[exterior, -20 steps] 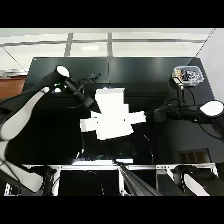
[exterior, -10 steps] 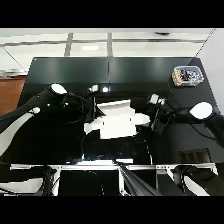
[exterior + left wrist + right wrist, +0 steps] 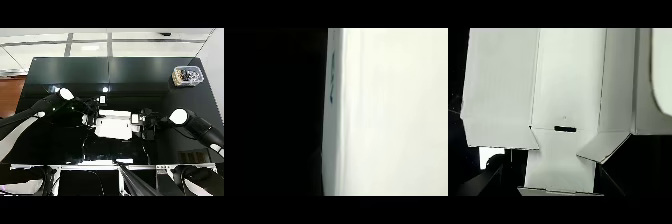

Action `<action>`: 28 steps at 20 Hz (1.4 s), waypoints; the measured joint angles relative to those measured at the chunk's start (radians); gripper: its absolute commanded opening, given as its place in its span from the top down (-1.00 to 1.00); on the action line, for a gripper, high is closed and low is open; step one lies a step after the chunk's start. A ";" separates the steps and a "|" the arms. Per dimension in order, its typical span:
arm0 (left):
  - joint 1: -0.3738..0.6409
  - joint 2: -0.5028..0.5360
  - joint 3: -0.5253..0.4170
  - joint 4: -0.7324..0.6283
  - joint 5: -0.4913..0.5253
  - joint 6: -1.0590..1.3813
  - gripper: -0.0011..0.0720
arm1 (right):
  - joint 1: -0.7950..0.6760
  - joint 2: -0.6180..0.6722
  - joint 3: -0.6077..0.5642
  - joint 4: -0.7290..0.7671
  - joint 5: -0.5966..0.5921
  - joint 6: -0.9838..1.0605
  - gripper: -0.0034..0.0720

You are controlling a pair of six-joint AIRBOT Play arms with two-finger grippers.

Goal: Fold the box and place the chain.

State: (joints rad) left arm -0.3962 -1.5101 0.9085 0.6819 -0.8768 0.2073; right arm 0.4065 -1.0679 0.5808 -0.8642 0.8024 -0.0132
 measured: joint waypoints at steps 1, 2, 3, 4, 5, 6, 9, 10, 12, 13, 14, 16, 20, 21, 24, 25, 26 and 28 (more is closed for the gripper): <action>-0.001 0.000 0.000 0.003 0.002 0.000 0.90 | 0.001 -0.004 0.002 -0.016 0.001 -0.009 -0.96; -0.001 0.000 0.000 0.006 0.004 0.000 0.90 | -0.005 -0.003 0.005 -0.031 0.006 -0.009 -0.96; -0.002 0.000 0.000 0.007 0.009 0.000 0.90 | -0.018 0.002 0.011 -0.045 0.018 -0.008 -0.96; -0.001 0.000 0.000 0.007 0.014 0.000 0.90 | -0.034 0.010 0.019 -0.052 0.029 -0.005 -0.96; -0.002 0.000 0.000 0.007 0.017 0.000 0.90 | -0.055 0.019 0.029 -0.059 0.036 -0.002 -0.96; -0.002 0.000 0.000 0.007 0.021 0.000 0.89 | -0.076 0.029 0.037 -0.063 0.050 0.000 -0.96; -0.002 0.000 0.000 0.008 0.023 -0.004 0.89 | -0.123 0.051 0.054 -0.072 0.082 0.003 -0.96; -0.002 0.000 0.000 0.008 0.023 -0.005 0.89 | -0.128 0.056 0.060 -0.074 0.093 0.005 -0.96; -0.002 0.000 0.000 0.009 0.021 -0.012 0.89 | -0.124 0.064 0.072 -0.061 0.101 0.005 -0.96; -0.002 0.000 0.000 0.010 0.021 -0.016 0.89 | -0.116 0.067 0.075 -0.049 0.104 0.005 -0.96; -0.002 0.000 0.000 0.010 0.020 -0.016 0.89 | -0.105 0.068 0.076 -0.030 0.104 0.005 -0.96; -0.002 0.000 0.000 0.010 0.018 -0.019 0.89 | -0.072 0.067 0.069 -0.008 0.101 0.005 -0.96; -0.002 0.000 0.000 0.010 0.016 -0.020 0.89 | -0.025 0.029 0.007 0.014 0.064 0.005 -0.96; -0.002 0.000 0.000 0.010 0.016 -0.020 0.89 | -0.012 0.017 -0.004 0.023 0.048 0.001 -0.96; -0.002 0.000 0.000 0.010 0.016 -0.023 0.89 | 0.040 -0.026 -0.023 0.055 -0.034 -0.014 -0.96; -0.002 0.000 0.000 0.010 0.016 -0.022 0.89 | 0.058 -0.042 -0.027 0.064 -0.061 -0.017 -0.96; -0.002 0.000 0.000 0.010 0.016 -0.022 0.89 | 0.072 -0.055 -0.029 0.072 -0.082 -0.021 -0.96; -0.002 0.000 0.000 0.010 0.016 -0.022 0.89 | 0.092 -0.070 -0.031 0.084 -0.115 -0.025 -0.96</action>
State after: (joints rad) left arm -0.3977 -1.5101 0.9081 0.6914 -0.8612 0.1852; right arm 0.4988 -1.1378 0.5495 -0.7807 0.6876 -0.0380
